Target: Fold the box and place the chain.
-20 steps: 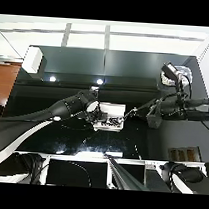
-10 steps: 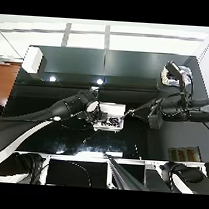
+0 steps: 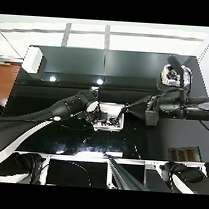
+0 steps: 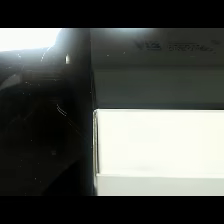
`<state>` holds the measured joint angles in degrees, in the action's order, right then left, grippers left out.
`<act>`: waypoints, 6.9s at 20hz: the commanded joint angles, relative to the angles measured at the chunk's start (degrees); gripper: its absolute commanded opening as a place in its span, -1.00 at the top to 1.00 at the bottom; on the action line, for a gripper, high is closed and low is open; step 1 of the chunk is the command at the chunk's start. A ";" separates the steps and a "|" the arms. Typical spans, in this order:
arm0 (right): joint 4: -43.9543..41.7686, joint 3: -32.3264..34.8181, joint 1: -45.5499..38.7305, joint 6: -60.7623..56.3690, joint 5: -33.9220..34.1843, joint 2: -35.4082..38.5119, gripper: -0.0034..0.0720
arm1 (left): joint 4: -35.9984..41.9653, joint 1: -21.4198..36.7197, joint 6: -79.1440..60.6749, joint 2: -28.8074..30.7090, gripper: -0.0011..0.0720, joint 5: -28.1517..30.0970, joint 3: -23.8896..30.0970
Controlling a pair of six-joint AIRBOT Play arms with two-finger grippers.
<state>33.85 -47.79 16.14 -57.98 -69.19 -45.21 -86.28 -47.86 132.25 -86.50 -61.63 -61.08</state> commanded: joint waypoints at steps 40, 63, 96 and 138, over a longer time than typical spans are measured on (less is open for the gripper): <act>21.27 -0.13 -19.96 -3.10 -0.42 0.07 -0.26 | 51.89 45.51 -106.99 31.23 -0.58 1.57 28.96; 22.16 -0.11 -19.96 -3.08 1.70 0.04 -0.26 | 46.53 26.84 -142.75 13.81 -0.98 6.56 25.40; 22.16 -0.09 -19.96 -3.08 1.79 0.04 -0.26 | 55.25 25.70 -146.16 6.80 -0.97 6.12 21.09; 12.31 0.00 0.79 21.79 15.82 -18.14 -0.97 | 54.34 21.35 -145.74 6.80 -0.24 10.60 20.74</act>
<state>49.54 -47.77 15.16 -49.84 -51.27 -61.54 -31.88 -26.48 -13.45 -79.66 -51.07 -40.34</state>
